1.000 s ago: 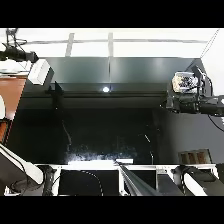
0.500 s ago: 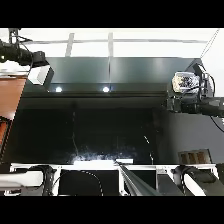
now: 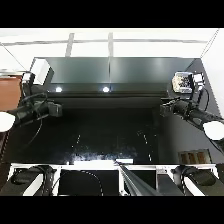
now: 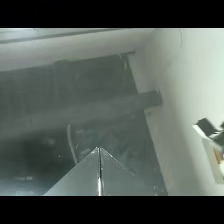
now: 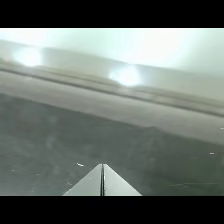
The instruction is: Fold the box and place the chain.
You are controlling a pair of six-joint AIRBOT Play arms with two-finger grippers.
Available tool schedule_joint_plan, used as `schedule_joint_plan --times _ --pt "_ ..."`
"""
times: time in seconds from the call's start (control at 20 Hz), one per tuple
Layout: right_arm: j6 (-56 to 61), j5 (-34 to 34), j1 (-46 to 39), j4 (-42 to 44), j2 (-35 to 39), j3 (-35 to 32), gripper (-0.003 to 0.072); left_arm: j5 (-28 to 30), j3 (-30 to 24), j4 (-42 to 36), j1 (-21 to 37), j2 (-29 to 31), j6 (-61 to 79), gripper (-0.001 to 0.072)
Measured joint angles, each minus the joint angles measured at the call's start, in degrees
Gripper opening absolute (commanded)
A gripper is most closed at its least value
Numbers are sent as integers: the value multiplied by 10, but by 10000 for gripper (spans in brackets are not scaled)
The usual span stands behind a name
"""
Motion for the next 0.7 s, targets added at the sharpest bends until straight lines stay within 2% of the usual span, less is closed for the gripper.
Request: schedule_joint_plan --times 0.25,0.7 --pt "0 -32 6 -23 2 -16 11 -2 -33 13 2 36 -2 29" --pt "-1 -42 7 -29 2 -19 11 -2 -41 18 2 45 -4 29"
